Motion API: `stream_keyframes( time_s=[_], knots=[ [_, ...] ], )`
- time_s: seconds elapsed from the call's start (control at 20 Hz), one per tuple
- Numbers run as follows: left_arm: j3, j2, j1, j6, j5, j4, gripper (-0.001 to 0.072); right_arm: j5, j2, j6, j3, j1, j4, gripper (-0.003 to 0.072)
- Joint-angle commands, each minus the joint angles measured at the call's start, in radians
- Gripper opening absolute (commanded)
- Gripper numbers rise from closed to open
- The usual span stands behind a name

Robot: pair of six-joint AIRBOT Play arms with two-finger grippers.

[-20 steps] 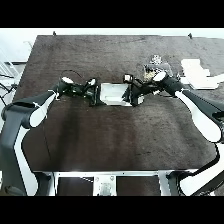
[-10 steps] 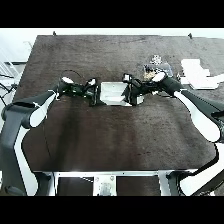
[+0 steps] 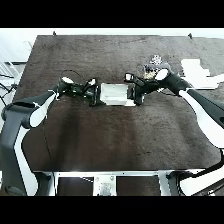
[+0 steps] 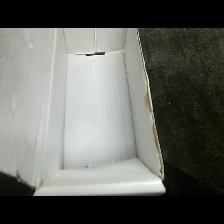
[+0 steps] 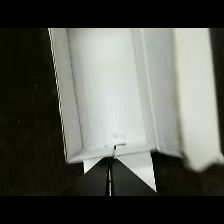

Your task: Fold the box and place the chain.

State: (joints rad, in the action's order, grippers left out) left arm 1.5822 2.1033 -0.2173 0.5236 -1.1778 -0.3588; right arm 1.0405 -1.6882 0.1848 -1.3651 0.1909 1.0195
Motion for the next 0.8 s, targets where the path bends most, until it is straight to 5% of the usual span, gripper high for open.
stream_keyframes(
  time_s=[0.0, 0.3, 0.75],
  knots=[
    [0.000, 0.000, 0.000, 0.000, 0.000, -0.001, 0.0461, 0.023, 0.079, 0.128, 0.000, -0.007, 0.082, 0.0011],
    [0.000, 0.000, 0.000, 0.000, 0.000, -0.001, 0.0461, 0.023, 0.174, 0.520, 0.000, -0.137, 0.082, 0.0011],
    [0.000, 0.000, 0.000, 0.001, 0.000, -0.001, 0.0461, 0.018, 0.118, 0.939, 0.075, -0.291, 0.066, 0.0010]
  ],
)
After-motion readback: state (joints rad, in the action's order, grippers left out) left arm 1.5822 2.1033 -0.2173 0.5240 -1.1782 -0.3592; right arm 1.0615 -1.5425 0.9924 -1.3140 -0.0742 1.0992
